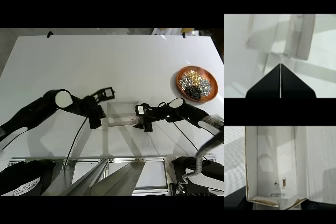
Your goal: Fold the box and place the chain.
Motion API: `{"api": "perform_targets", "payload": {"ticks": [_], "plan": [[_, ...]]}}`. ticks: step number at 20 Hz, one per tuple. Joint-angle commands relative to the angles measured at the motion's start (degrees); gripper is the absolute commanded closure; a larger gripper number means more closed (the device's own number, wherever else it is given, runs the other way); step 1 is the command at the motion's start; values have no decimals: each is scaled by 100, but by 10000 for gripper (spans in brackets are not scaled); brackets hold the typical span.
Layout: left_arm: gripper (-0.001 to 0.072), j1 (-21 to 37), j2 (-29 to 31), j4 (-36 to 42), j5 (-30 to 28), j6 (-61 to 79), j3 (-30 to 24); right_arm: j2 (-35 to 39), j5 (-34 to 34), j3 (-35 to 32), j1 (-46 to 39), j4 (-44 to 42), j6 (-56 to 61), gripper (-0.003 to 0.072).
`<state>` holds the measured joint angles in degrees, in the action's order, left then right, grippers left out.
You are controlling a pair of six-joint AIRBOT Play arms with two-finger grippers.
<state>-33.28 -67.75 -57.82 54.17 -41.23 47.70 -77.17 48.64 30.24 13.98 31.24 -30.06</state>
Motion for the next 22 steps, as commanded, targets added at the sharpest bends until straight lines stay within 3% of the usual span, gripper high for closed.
{"api": "perform_targets", "payload": {"ticks": [1, 4, 8, 12, 16, 22], "plan": [[707, 503, 461, -710, 686, -2312, 4, 2, 0, -2, 0, -2, 2, 288], [707, 890, 361, -511, 813, -3303, -260, 2, 0, -2, 0, -2, 2, 288], [707, 1078, -175, 138, 175, -3755, -874, 2, 2, -2, 0, -2, 2, 287], [707, 920, -787, 791, -39, -4216, -896, 2, 2, -2, 0, -2, 2, 287], [707, 684, -1154, 966, -278, -4225, -896, 2, 0, -2, 0, -2, 2, 287], [707, 601, -846, 1239, -280, -4216, -798, 2, 2, -2, 0, -2, 2, 287]]}}
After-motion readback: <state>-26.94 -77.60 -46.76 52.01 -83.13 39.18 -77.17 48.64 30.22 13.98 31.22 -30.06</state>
